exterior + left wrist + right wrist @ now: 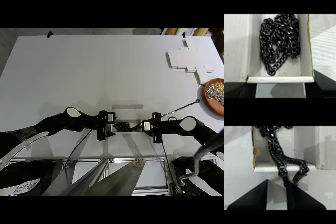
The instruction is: Fold the box and place the chain.
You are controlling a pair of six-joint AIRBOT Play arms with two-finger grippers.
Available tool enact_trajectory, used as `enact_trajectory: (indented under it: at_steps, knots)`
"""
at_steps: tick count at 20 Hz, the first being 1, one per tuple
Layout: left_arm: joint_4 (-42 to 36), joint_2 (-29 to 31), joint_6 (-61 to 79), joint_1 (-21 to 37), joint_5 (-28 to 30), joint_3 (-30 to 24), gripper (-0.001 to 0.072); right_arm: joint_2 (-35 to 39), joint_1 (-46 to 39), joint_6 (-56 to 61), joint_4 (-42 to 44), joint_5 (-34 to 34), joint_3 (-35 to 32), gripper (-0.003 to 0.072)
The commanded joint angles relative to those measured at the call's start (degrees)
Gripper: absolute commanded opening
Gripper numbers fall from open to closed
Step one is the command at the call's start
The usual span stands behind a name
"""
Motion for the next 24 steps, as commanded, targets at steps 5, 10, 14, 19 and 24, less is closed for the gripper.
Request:
enact_trajectory:
  at_steps: [5, 10, 14, 19, 24]
  knots:
    - [0.02, -0.02, 0.00, 0.00, 0.02, -0.02, 0.0254, -0.81, 0.44, 0.66, 0.39, -1.14, -0.02, 0.0130]
    - [0.02, -0.02, 0.00, 0.02, 0.02, 0.00, 0.0254, 1.44, 0.44, 0.74, 0.17, 0.63, -0.02, 0.0109]
    - [0.02, -0.02, 0.00, 0.02, 0.02, 0.00, 0.0254, 2.75, 0.44, 0.74, -0.22, 0.33, -0.02, 0.0268]
    - [0.02, -0.02, 0.00, 0.00, 0.02, 0.00, 0.0254, 2.75, 0.44, 0.72, 2.56, 0.50, -0.02, 0.0227]
    - [0.02, -0.02, 0.00, 0.02, 0.02, 0.00, 0.0254, 2.75, 0.44, 0.74, 3.39, 4.85, -0.02, 0.0075]
